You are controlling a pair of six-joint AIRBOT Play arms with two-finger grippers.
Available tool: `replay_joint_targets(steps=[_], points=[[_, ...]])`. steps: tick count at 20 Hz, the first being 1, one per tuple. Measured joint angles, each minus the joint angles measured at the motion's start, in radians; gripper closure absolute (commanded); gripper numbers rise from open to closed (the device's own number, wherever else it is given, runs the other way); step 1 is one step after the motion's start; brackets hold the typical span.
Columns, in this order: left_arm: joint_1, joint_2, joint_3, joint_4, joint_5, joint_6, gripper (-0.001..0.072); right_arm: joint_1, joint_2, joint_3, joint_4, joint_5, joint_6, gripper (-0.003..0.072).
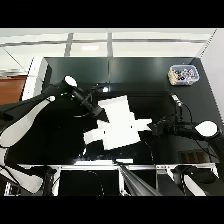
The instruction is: Fold the box and place the chain.
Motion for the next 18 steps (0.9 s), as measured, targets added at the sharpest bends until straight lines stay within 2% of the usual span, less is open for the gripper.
replay_joint_targets(steps=[1,2,4,6,10,11,12,13,18], points=[[-0.003,-0.001,0.006,0.018,-0.003,0.008,0.0468,0.0,0.0,0.0,0.0,0.0,0.0,0.0668],[-0.006,-0.003,0.011,0.029,-0.004,0.015,0.0542,0.0,0.0,0.0,0.0,0.0,0.0,0.0667],[-0.01,-0.005,0.018,0.044,-0.002,0.03,0.0553,0.0,0.0,0.0,0.0,0.0,0.0,0.0668],[-0.012,-0.006,0.021,0.054,0.003,0.04,0.0667,0.0,0.0,0.0,0.0,0.0,0.0,0.0668],[-0.014,-0.006,0.023,0.062,0.008,0.064,0.0682,0.0,0.0,0.0,0.0,0.0,0.0,0.0665],[-0.014,-0.006,0.024,0.063,0.011,0.068,0.0683,0.0,0.0,0.0,0.0,0.0,0.0,0.0581],[-0.014,-0.006,0.024,0.064,0.013,0.071,0.0683,0.0,0.0,0.0,0.0,-0.001,0.001,0.035],[-0.014,-0.005,0.024,0.068,0.016,0.071,0.0684,0.0,0.0,0.001,-0.001,-0.001,0.001,0.0202],[-0.014,0.042,0.022,0.075,0.016,0.058,0.0686,-0.002,0.0,0.08,-0.095,0.075,0.0,0.0195]])
